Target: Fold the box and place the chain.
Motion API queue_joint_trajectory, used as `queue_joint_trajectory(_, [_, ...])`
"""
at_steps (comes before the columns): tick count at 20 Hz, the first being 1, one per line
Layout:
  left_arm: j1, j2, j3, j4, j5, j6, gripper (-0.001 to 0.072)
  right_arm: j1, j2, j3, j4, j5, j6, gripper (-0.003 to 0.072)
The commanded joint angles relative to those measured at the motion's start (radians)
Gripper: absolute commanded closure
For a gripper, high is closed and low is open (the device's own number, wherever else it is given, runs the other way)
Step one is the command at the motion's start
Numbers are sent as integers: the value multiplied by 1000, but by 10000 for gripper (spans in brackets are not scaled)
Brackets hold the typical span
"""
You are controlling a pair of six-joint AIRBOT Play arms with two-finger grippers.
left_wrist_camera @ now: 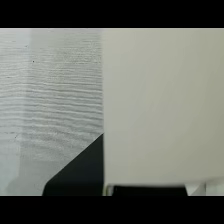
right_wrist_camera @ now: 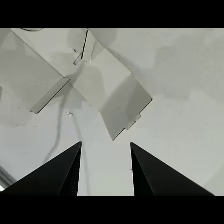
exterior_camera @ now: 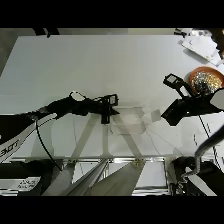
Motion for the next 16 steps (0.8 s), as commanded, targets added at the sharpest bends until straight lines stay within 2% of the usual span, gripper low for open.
queue_joint_trajectory(1, [0, -1, -1, 8, 17, -14, 706, 0, 1, 1, -1, 0, 0, 344])
queue_joint_trajectory(8, [0, -1, -1, 9, 15, -14, 701, 0, 1, 1, 0, 3, -27, 344])
queue_joint_trajectory(12, [0, -1, -1, 83, 15, -15, 702, 0, 1, 1, 0, 3, -31, 344])
queue_joint_trajectory(16, [0, -1, -1, 87, 14, -15, 704, 0, 1, 1, 0, 1, -31, 344])
